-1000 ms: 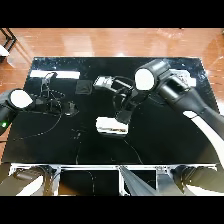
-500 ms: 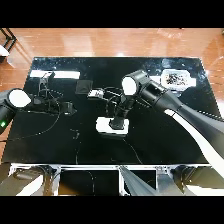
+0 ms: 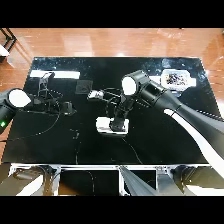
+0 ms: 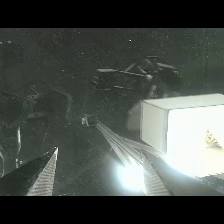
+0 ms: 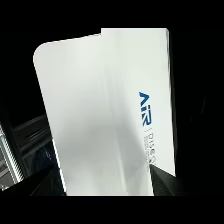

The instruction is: Fold the box and place the chain.

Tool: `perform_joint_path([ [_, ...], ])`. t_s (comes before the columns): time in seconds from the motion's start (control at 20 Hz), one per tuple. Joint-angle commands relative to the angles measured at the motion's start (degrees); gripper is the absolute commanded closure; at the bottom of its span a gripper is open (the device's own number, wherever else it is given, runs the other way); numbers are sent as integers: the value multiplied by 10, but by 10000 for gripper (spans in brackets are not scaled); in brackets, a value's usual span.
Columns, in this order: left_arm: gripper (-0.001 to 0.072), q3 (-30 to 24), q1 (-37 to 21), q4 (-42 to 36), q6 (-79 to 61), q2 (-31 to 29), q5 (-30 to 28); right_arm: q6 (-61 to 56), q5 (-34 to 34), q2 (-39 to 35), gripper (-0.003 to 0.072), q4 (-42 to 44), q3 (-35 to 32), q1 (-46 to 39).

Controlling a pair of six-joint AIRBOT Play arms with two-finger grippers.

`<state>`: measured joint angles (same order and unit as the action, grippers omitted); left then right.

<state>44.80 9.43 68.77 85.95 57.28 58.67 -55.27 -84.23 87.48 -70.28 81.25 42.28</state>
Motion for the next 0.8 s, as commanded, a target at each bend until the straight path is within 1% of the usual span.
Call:
perform_joint_path([
  [0.0, 83, 0, 0, 0, 0, 0, 1, 0, 4, 0, -28, -2, 0, 0],
  [0.15, 83, 0, 0, 0, 0, 0, 1, 5, 7, 0, -29, -2, 0, -2],
  [0.4, 84, 0, 0, 0, 0, 0, 1, 3, -20, -4, -29, 5, 7, -12],
  [0.6, 84, 0, 0, 0, 0, 0, 1, 3, -22, -4, -28, 56, 7, -32],
  [0.75, 83, 0, 0, 0, 0, 0, 1, 3, -22, -4, -28, 61, 7, -47],
])
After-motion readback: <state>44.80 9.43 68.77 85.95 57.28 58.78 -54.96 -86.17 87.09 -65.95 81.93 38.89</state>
